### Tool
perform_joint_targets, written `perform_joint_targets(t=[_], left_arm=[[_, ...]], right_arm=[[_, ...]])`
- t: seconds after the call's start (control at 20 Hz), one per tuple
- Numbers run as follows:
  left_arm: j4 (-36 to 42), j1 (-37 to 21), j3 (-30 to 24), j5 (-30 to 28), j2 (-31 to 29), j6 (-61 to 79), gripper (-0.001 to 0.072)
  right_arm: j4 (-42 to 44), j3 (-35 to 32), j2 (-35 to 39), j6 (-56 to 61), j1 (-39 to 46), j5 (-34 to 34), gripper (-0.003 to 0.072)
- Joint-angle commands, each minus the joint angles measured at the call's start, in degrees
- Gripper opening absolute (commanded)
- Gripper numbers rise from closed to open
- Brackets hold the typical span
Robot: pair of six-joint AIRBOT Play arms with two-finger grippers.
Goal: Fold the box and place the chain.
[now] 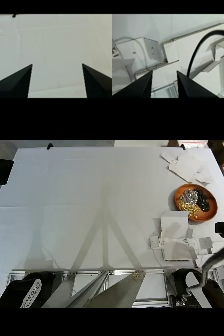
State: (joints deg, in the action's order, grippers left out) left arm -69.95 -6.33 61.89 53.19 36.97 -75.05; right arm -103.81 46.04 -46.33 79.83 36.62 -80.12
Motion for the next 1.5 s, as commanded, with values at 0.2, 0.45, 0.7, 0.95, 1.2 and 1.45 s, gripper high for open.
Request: perform_joint_targets(t=[0.2,0.45,0.7,0.95,1.2,1.45], left_arm=[[0.00,-0.02,0.04,0.00,-0.02,0.02,0.0694],[0.02,-0.02,0.04,0.00,-0.02,0.02,0.0694],[0.02,-0.02,0.04,0.00,-0.04,0.02,0.0694],[0.02,-0.02,0.04,-0.02,-0.02,0.02,0.0694],[0.04,-0.02,0.04,-0.02,-0.02,0.02,0.0694],[0.04,-0.02,0.04,0.00,-0.02,0.02,0.0694]], right_arm=[[7.56,0.02,-7.08,-4.61,7.91,2.19,0.0344],[5.33,0.02,-13.84,-9.81,8.09,2.97,0.0344],[9.38,0.02,-20.44,-16.50,14.34,3.52,0.0344],[11.45,0.02,-25.00,-19.34,16.59,4.57,0.0342],[17.57,0.02,-28.35,-21.42,16.59,4.74,0.0224],[17.77,0.02,-28.26,-20.76,16.57,2.64,0.0011]])
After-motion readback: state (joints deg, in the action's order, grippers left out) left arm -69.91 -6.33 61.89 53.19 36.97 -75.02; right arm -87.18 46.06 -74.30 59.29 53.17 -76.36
